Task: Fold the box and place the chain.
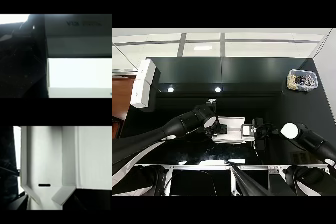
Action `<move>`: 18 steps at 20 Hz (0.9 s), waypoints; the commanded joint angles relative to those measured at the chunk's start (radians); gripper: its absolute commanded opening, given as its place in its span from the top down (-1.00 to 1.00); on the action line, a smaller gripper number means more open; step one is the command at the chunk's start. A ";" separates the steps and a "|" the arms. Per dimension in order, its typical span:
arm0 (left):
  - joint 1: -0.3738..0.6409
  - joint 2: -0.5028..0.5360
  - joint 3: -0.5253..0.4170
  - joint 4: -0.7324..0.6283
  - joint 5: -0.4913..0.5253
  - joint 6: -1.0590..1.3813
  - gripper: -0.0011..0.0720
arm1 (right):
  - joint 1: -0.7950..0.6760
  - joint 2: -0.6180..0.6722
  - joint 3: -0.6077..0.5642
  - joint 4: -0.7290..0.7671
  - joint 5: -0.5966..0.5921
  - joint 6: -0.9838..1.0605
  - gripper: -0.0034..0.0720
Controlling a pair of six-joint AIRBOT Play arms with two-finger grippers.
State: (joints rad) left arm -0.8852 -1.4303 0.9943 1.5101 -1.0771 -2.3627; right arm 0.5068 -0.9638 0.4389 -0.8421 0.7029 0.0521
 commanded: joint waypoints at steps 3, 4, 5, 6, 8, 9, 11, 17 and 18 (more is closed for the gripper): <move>0.000 0.000 0.001 0.000 0.002 0.002 0.90 | 0.000 0.025 0.001 -0.016 0.032 0.023 -0.38; 0.000 0.000 0.001 0.000 0.002 0.002 0.90 | 0.000 0.024 0.001 0.002 0.031 0.023 -0.38; 0.000 0.000 0.001 -0.004 0.002 0.002 0.90 | 0.000 0.018 0.001 0.008 0.030 0.023 -0.38; 0.000 0.000 0.001 -0.004 0.002 0.002 0.90 | 0.000 0.013 0.001 0.008 0.031 0.024 -0.38; 0.000 0.000 0.001 -0.004 0.001 0.002 0.90 | 0.000 -0.001 0.000 0.047 0.034 0.024 0.35; 0.000 0.000 0.001 -0.005 0.001 0.002 0.90 | 0.000 -0.010 0.000 0.087 0.031 0.023 0.38; 0.000 0.000 0.001 -0.010 0.000 0.002 0.90 | 0.001 -0.027 0.000 0.150 0.016 0.023 0.38; 0.000 0.000 0.001 -0.011 0.002 0.002 0.90 | 0.005 -0.093 0.000 0.336 -0.014 0.023 0.38; 0.000 0.000 0.001 -0.011 0.002 0.002 0.90 | 0.014 -0.101 0.000 0.336 -0.015 0.023 0.38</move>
State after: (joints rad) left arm -0.8852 -1.4307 0.9943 1.5024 -1.0798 -2.3608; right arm 0.5114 -1.0370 0.4389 -0.5743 0.6937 0.0757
